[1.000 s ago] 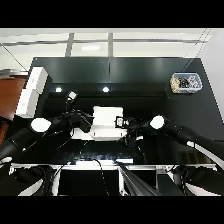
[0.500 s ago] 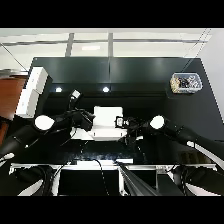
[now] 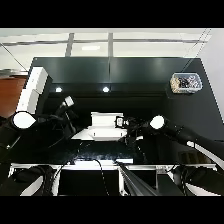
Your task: Fold the box and place the chain.
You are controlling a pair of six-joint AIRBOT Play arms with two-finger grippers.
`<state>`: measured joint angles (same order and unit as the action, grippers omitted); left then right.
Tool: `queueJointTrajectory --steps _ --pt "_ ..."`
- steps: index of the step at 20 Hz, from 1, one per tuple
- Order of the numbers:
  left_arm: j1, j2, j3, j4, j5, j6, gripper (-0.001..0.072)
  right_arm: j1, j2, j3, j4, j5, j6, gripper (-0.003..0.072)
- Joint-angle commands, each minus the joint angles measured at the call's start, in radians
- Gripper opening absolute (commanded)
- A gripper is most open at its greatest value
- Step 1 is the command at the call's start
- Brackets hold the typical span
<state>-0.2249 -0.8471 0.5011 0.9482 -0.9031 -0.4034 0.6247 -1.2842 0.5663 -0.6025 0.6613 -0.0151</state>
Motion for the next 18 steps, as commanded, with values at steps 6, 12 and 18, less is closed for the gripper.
queueJointTrajectory --steps 6,12,18 --pt "0.013 -0.157 -0.026 -0.111 -0.072 0.4 0.0701 0.0 0.0 0.0 0.0 0.001 0.0 0.0407" --pt "-0.017 -0.248 -0.026 -0.175 -0.059 0.505 0.0701 0.0 0.0 0.0 0.0 0.001 0.0 0.0407" --pt "-0.097 -0.262 -0.026 -0.174 0.045 0.508 0.0672 0.0 0.0 0.0 0.0 0.001 0.0 0.0406"
